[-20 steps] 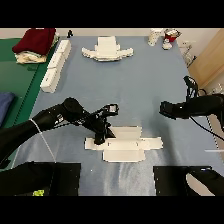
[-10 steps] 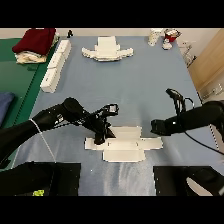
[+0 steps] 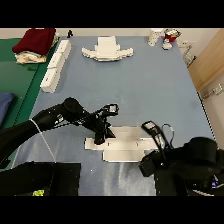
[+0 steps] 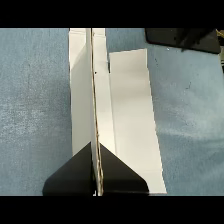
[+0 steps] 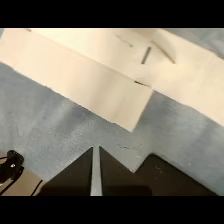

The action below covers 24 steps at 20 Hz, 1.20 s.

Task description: Fold the box.

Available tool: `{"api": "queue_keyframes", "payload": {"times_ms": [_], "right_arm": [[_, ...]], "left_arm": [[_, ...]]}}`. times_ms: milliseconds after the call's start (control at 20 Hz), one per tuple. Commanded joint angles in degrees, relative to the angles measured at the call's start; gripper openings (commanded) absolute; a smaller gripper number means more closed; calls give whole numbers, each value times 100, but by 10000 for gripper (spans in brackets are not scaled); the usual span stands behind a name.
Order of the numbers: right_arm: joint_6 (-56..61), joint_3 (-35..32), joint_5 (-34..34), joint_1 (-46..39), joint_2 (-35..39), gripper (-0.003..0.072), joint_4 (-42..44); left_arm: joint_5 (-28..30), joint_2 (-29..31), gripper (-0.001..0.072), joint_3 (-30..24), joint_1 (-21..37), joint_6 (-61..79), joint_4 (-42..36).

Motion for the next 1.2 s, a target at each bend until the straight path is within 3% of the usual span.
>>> {"api": "queue_keyframes", "payload": {"times_ms": [0, 300, 550, 800, 900, 1150], "right_arm": [[-319, -129, 1080, 1209, -479, 576, -774], [-748, -125, 1019, 1272, -1285, 594, -2094], [-1591, -125, 1014, 1270, -1480, 594, -2216], [-1574, -125, 1078, 1270, -1657, 595, -2472], [-1475, -125, 1073, 1270, -1650, 718, -2472], [-1014, -122, 1071, 1270, -1644, 718, -2450]], "left_arm": [[0, -4, 13, -2, 4, 0, 0], [0, -4, 13, -2, 4, 0, 0], [-2, -4, 13, -2, 4, 0, 0], [0, -4, 13, -2, 4, 0, 0], [-2, -4, 13, -2, 4, 0, 0], [-2, -4, 13, -2, 4, 0, -2]]}}
